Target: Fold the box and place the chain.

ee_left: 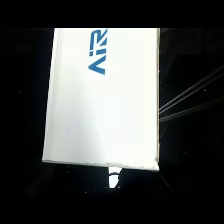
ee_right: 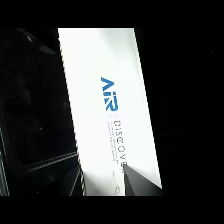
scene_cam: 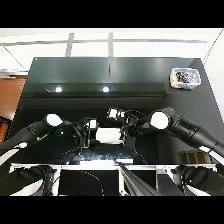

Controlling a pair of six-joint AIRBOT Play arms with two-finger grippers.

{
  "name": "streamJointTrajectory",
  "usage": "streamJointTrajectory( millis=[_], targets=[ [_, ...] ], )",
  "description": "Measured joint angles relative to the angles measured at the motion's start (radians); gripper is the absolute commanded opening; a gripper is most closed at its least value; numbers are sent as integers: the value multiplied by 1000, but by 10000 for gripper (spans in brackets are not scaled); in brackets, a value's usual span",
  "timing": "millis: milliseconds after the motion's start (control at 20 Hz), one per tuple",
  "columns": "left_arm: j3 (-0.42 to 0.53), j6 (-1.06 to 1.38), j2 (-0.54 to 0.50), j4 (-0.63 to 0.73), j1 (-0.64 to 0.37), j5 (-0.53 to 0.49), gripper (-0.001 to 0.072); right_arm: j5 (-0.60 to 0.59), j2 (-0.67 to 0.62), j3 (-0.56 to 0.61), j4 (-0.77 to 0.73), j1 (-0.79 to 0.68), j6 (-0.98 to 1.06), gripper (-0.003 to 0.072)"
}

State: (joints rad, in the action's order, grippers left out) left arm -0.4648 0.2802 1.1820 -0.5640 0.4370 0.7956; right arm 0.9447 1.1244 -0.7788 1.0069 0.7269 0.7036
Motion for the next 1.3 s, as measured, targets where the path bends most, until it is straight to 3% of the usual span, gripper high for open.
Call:
streamJointTrajectory(
  millis=[750,800,900,1100,1300],
  targets=[
    [0,0,0,0,0,0,349,-17,28,12,-6,0,53,313],
    [0,0,0,0,0,0,349,8,24,1,2,-2,82,263],
    [0,0,0,0,0,0,349,72,8,-23,-1,-18,167,34],
    [0,0,0,0,0,0,350,143,-14,-14,-58,-87,365,37],
    [0,0,0,0,0,0,350,39,2,75,-321,-119,424,38]
  ],
)
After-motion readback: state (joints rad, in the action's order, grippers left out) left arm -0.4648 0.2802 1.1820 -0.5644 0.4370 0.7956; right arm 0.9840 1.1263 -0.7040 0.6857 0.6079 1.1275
